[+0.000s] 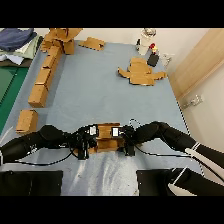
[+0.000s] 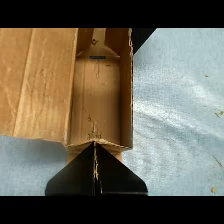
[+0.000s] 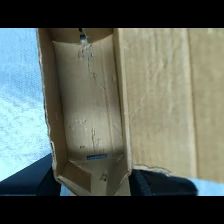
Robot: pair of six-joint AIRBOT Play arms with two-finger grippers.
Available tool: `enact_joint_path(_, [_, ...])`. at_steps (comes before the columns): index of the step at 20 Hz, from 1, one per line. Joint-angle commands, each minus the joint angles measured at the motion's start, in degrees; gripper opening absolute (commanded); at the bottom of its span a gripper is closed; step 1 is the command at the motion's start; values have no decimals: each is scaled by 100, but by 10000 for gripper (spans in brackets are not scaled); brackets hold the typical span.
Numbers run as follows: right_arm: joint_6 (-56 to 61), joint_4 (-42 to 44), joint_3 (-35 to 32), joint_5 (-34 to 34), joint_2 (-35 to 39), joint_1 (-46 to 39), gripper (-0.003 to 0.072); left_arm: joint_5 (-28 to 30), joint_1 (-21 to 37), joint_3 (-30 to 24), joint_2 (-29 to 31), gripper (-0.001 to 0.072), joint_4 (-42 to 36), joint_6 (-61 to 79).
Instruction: Fold the box.
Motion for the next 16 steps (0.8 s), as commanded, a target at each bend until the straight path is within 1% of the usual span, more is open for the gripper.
enact_joint_path(1, [2, 2, 4, 2, 0, 4, 505, 142, -33, 4, -11, 17, -24, 33])
enact_joint_path(2, [2, 2, 4, 2, 0, 4, 505, 140, -33, 4, -9, 184, -31, 33])
enact_joint_path(3, [2, 2, 2, 2, 0, 4, 505, 142, -33, 4, -9, 383, -144, 35])
enact_joint_path(5, [2, 2, 4, 2, 0, 4, 505, 144, -35, 11, -9, 344, -258, 107])
enact_joint_path(6, [2, 2, 4, 2, 0, 4, 505, 144, -35, 11, -9, 345, -254, 120])
enact_joint_path(7, [2, 2, 4, 2, 0, 4, 505, 142, -35, 11, -9, 374, -256, 120])
enact_joint_path(14, [2, 2, 4, 2, 0, 4, 505, 142, -33, 9, -11, 374, -232, 118])
enact_joint_path(15, [2, 2, 2, 2, 0, 4, 505, 142, -33, 9, -11, 390, -229, 120])
enact_joint_path(16, [2, 2, 4, 2, 0, 4, 505, 144, -33, 9, -11, 567, -232, 120])
